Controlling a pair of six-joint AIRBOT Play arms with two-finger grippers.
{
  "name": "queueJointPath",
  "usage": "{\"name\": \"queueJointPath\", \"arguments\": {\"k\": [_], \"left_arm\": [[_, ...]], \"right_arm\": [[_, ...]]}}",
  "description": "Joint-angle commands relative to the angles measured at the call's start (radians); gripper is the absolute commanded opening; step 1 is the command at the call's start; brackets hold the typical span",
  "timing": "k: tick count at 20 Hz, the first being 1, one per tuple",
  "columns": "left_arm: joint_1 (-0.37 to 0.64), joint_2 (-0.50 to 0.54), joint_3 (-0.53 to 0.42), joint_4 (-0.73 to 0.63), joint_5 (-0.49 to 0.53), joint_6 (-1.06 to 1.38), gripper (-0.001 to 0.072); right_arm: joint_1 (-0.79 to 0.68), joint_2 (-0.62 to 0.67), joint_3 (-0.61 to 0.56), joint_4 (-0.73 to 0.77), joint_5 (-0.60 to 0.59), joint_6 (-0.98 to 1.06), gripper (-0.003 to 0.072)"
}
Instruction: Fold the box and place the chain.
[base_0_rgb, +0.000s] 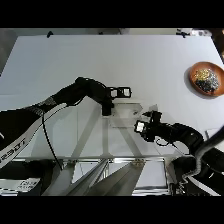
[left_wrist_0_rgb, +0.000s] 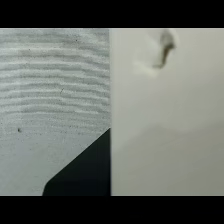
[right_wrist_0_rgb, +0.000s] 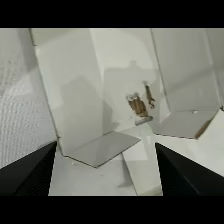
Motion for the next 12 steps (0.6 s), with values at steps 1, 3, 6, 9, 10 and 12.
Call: {"name": "queueJointPath", "arguments": {"k": [1, 3, 6, 9, 10, 12], "left_arm": [[-0.001, 0.0, 0.001, 0.0, 0.0, 0.0, 0.0016], [-0.001, 0.0, 0.001, 0.0, 0.0, 0.0, 0.0016], [-0.001, 0.0, 0.001, 0.0, 0.0, 0.0, 0.0016], [-0.001, 0.0, 0.001, 0.0, 0.0, 0.0, 0.0016], [-0.001, 0.0, 0.001, 0.0, 0.0, 0.0, 0.0016], [-0.001, 0.0, 0.001, 0.0, 0.0, 0.0, 0.0016]], "right_arm": [[-0.031, -0.002, 0.0, 0.021, -0.034, -0.01, 0.0699], [-0.031, -0.002, 0.006, 0.084, -0.036, -0.076, 0.0699], [-0.031, -0.002, 0.037, 0.213, -0.031, -0.198, 0.0699], [-0.05, -0.003, 0.071, 0.285, -0.016, -0.291, 0.0699], [-0.077, -0.006, 0.084, 0.302, 0.011, -0.313, 0.0698], [-0.145, -0.008, 0.1, 0.317, 0.077, -0.323, 0.0698]]}}
